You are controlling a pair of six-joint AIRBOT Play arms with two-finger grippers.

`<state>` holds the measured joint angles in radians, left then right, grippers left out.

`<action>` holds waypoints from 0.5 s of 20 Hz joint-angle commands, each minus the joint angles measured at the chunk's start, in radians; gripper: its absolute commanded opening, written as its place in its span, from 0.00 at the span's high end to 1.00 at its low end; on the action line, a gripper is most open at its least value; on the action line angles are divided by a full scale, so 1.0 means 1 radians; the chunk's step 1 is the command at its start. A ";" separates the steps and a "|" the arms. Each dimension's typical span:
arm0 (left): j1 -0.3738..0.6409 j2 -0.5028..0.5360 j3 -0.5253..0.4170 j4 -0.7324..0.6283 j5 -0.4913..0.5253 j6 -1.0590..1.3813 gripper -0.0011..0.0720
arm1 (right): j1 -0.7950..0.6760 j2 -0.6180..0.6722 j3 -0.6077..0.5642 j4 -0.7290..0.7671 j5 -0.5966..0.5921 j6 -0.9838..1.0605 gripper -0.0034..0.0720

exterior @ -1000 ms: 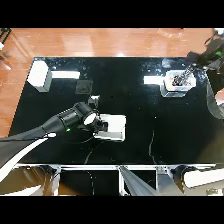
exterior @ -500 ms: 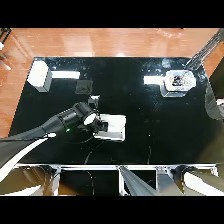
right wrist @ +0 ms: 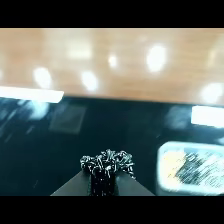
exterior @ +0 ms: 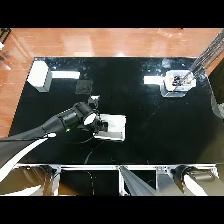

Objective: Fold the box and place the chain.

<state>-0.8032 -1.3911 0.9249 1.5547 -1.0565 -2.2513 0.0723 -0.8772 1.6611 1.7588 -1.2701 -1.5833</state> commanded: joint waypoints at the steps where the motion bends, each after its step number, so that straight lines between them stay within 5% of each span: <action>1: 0.001 -0.001 0.002 0.000 0.001 -0.002 0.96 | 0.117 0.069 -0.084 0.014 -0.113 -0.007 0.93; 10: 0.001 0.000 0.008 0.005 0.002 -0.068 0.96 | 0.250 0.069 -0.341 0.332 -0.093 -0.134 0.93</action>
<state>-0.8032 -1.3914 0.9302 1.5566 -1.0569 -2.3081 0.3023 -0.8104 1.3869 1.9728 -1.3735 -1.6890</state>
